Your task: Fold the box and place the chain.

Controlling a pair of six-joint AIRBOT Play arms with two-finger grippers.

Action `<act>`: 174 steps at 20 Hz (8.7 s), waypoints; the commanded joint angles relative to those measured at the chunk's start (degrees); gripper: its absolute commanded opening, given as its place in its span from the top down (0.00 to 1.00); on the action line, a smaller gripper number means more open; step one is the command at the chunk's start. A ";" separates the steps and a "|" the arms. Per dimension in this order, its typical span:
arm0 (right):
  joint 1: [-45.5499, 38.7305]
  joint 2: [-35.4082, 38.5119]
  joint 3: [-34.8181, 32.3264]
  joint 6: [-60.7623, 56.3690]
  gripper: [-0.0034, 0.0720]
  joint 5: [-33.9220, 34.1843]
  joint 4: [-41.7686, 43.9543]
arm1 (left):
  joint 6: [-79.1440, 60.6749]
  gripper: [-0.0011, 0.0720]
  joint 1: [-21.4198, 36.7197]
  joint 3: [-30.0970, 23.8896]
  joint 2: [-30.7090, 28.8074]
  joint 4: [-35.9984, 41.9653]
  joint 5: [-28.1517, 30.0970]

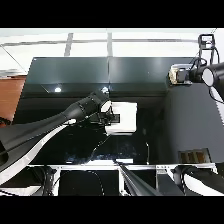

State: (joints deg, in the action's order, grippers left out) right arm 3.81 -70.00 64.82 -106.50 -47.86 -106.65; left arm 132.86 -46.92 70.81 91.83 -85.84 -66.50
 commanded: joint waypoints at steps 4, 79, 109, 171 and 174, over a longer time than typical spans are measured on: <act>-9.70 -26.05 25.27 1.81 0.00 -5.86 20.33 | 0.00 0.95 0.04 0.02 -0.02 -0.04 0.04; 2.27 12.57 41.27 25.97 0.94 -31.56 74.53 | 0.00 0.95 0.04 0.02 -0.02 -0.24 0.00; 16.52 5.44 7.10 23.61 0.94 -22.80 60.02 | 0.00 0.95 0.04 0.02 -0.02 -0.24 0.00; 5.49 17.33 -9.16 16.90 0.59 -22.16 36.54 | -140.69 0.02 20.35 -25.88 -10.95 47.41 18.23; 5.49 17.33 -9.16 16.90 0.59 -22.12 36.54 | -140.63 0.02 20.44 -25.88 -10.86 49.33 19.39</act>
State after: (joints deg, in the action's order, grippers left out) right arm 9.23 -52.66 55.68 -89.60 -70.00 -70.11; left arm -6.68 -26.46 44.60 80.36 -38.33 -48.01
